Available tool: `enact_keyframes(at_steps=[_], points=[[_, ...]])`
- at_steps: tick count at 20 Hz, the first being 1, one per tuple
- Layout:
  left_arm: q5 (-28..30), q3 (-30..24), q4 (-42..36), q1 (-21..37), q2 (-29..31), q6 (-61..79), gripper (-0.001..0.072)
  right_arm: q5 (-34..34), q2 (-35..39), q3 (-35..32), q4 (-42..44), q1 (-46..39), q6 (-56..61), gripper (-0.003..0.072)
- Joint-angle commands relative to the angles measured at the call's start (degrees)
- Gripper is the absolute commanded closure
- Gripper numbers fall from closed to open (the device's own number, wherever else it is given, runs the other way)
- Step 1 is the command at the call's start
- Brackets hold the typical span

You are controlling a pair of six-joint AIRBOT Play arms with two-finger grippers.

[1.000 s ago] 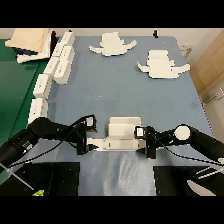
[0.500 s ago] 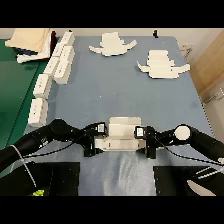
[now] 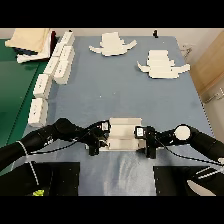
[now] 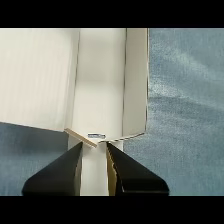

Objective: Fold the box.

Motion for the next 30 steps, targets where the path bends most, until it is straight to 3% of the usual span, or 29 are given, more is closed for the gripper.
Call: enact_keyframes(at_steps=[1,2,8,9,11,12,14,15,22,23,24,25,28,30], points=[[0.0,0.1,-3.1,-0.3,-0.2,0.7,0.0488,0.0,0.0,0.0,0.0,0.0,0.0,0.0184],[0.0,0.1,-5.2,-0.4,-0.2,2.4,0.0598,0.0,0.0,0.0,0.0,0.0,0.0,0.0184],[2.0,0.1,-8.4,-2.4,-1.3,4.3,0.0602,0.0,0.0,0.0,0.0,0.0,0.0,0.0184],[2.0,0.1,-8.4,-2.4,-1.7,4.3,0.0575,0.0,0.0,0.0,0.0,0.0,0.0,0.0184],[2.0,0.1,-8.6,-2.4,-2.3,4.3,0.0202,0.0,0.0,0.0,0.0,0.0,0.0,0.0184],[2.0,0.1,-8.6,-2.4,-2.4,4.3,0.0162,0.0,0.0,0.0,0.0,0.0,0.0,0.0184],[2.0,0.1,-8.6,-2.4,-2.4,4.3,0.0158,0.0,0.0,0.0,0.0,0.0,0.0,0.0184],[2.1,0.1,-8.6,-2.4,-2.5,4.2,0.0017,0.0,0.0,0.0,0.0,0.0,0.0,0.0184],[2.0,0.1,-8.5,-2.3,-2.8,3.9,0.0019,0.0,0.0,0.0,0.0,0.0,0.0,0.0184],[2.0,0.1,-7.8,-2.3,-2.6,2.6,0.0213,0.0,0.0,0.0,0.0,0.0,0.0,0.0184],[2.0,0.1,-5.7,-2.3,-2.0,0.0,0.0504,0.0,0.0,0.0,0.0,0.0,0.0,0.0184],[2.0,0.1,-2.4,-2.3,-1.0,-3.5,0.0605,0.0,0.0,0.0,0.0,0.0,0.0,0.0184],[1.9,0.1,8.2,-2.3,3.5,-17.3,0.0606,0.0,0.0,0.0,0.0,0.0,0.0,0.0184],[0.8,0.1,18.2,-2.3,8.0,-31.3,0.0694,0.0,0.0,0.0,0.0,0.0,0.0,0.0184]])
